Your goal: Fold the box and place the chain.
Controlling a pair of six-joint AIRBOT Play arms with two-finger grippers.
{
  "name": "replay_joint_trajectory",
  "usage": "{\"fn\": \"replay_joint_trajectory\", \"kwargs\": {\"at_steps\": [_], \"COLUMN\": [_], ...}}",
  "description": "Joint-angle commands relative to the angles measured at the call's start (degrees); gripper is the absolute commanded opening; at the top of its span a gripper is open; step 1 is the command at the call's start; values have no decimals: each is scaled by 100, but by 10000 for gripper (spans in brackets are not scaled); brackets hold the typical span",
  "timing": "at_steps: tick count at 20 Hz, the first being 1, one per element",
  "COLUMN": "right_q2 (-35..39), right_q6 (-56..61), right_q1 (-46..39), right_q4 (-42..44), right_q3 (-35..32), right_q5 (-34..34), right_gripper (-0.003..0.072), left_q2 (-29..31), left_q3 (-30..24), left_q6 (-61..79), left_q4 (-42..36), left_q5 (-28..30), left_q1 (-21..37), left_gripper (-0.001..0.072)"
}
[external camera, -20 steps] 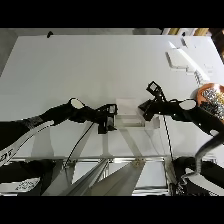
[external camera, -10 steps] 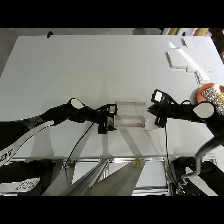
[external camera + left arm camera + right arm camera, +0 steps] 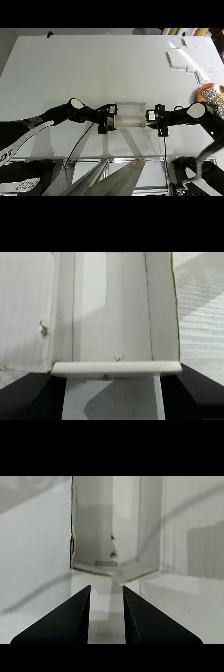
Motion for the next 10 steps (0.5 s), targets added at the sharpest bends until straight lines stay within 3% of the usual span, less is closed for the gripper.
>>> {"fn": "replay_joint_trajectory", "kwargs": {"at_steps": [1,2,5,10], "right_q2": [-380,-439,-675,-872], "right_q6": [-155,-269,-275,-256], "right_q1": [42,42,42,39], "right_q4": [638,824,1060,1665], "right_q3": [-4,-4,-7,-7], "right_q5": [-87,-79,-90,-330], "right_gripper": [188,156,162,372], "left_q2": [-2,-2,-2,-2], "left_q3": [4,4,4,4], "left_q6": [0,0,0,0], "left_q4": [2,2,2,2], "left_q5": [2,2,2,2], "left_q1": [-2,-2,-4,-2], "left_gripper": [290,290,290,290]}}
